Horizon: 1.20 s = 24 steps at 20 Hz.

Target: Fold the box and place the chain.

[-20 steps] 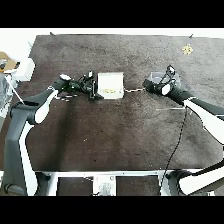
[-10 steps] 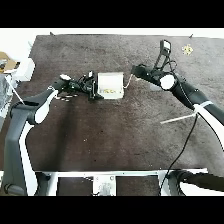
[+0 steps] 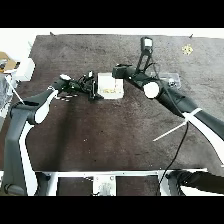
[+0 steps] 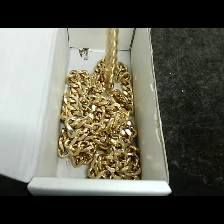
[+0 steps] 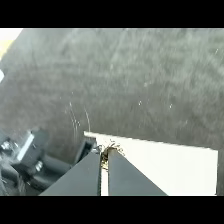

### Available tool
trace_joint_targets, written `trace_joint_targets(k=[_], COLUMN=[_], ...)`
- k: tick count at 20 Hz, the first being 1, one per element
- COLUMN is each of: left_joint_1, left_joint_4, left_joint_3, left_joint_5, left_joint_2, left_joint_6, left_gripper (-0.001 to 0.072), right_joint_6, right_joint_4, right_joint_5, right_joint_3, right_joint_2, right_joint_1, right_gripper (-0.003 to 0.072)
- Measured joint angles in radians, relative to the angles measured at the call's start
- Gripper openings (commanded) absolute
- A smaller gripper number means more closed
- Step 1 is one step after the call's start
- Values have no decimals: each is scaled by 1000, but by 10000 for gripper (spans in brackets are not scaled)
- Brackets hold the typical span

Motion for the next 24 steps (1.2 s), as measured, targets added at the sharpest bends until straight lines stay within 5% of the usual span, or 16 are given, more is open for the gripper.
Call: trace_joint_targets(k=[1,9,16,17,18,19,24], left_joint_1=[0,0,0,0,0,0,0], left_joint_4=[0,0,0,0,0,0,0], left_joint_3=[0,0,0,0,0,0,0], left_joint_5=[0,0,0,0,0,0,0], left_joint_2=[0,0,0,0,0,0,0], left_joint_6=[0,0,0,0,0,0,0], left_gripper=[349,349,349,349,349,349,349], right_joint_6=[-1,-180,-705,-766,-824,-881,-1139], right_joint_4=[-3,-69,272,328,385,444,695], right_joint_5=[2,253,684,728,768,807,940], right_joint_3=[0,88,436,479,520,558,648], right_joint_2=[-23,-43,-293,-340,-384,-430,-565], right_joint_1=[3,-126,-365,-390,-411,-428,-465], right_gripper=[219,160,142,140,40,17,1])
